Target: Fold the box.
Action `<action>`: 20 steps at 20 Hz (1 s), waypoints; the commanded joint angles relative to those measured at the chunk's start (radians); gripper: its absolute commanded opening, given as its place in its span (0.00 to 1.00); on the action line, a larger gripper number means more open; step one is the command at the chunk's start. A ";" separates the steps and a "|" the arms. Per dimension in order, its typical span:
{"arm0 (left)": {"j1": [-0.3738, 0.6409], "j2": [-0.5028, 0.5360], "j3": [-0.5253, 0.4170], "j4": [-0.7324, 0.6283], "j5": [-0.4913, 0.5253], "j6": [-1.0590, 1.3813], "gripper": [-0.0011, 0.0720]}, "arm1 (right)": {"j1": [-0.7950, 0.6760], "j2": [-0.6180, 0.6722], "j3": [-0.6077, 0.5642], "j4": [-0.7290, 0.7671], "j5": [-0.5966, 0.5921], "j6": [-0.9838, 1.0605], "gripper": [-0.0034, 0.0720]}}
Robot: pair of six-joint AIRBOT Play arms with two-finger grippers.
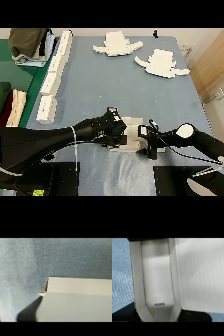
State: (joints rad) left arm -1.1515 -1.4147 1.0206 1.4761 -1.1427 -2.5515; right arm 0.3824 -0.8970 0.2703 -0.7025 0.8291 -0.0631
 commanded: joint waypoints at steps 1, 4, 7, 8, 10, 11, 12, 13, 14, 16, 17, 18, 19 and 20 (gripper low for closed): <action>-0.002 0.000 0.000 0.032 0.018 -0.045 0.03 | 0.000 0.000 0.000 -0.001 0.000 0.000 0.72; -0.002 -0.001 0.000 0.032 0.024 -0.109 0.03 | 0.000 0.001 0.000 0.000 0.000 0.000 0.72; -0.005 0.000 0.002 0.023 0.039 -0.116 0.04 | 0.000 0.000 0.000 0.000 0.000 -0.001 0.72; -0.010 0.000 0.002 0.024 0.043 -0.116 0.04 | 0.000 0.001 0.000 0.000 0.000 0.000 0.72; -0.016 0.000 0.002 0.023 0.042 -0.116 0.14 | 0.000 0.001 0.000 -0.001 0.000 -0.001 0.72; -0.017 0.000 0.002 0.022 0.040 -0.117 0.50 | 0.000 0.000 0.000 -0.001 0.000 0.000 0.72; -0.017 0.000 0.002 0.021 0.037 -0.119 0.65 | -0.001 0.001 0.000 0.000 0.000 0.000 0.72; -0.017 0.000 0.002 0.021 0.034 -0.120 0.65 | 0.000 0.001 0.000 -0.001 0.000 0.000 0.72; -0.017 0.000 0.002 0.021 0.032 -0.120 0.65 | 0.000 0.001 0.000 0.000 0.000 -0.001 0.72; -0.017 0.000 0.002 0.021 0.031 -0.120 0.64 | -0.001 0.001 0.000 0.000 0.000 -0.001 0.72; -0.017 0.000 0.002 0.021 0.027 -0.119 0.64 | 0.000 0.001 0.000 0.000 0.000 0.000 0.72; -0.017 0.001 0.002 0.021 0.017 -0.119 0.64 | 0.000 0.001 0.000 -0.001 0.000 0.000 0.72; -0.016 0.005 0.002 0.021 0.003 -0.119 0.64 | 0.000 0.001 0.000 -0.001 0.000 0.000 0.72; -0.010 0.018 0.003 0.021 -0.013 -0.118 0.64 | 0.000 0.001 0.000 0.000 0.000 -0.001 0.72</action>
State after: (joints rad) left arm -1.1675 -1.4086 1.0214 1.4986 -1.1252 -2.6705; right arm 0.3824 -0.8970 0.2703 -0.7033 0.8291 -0.0631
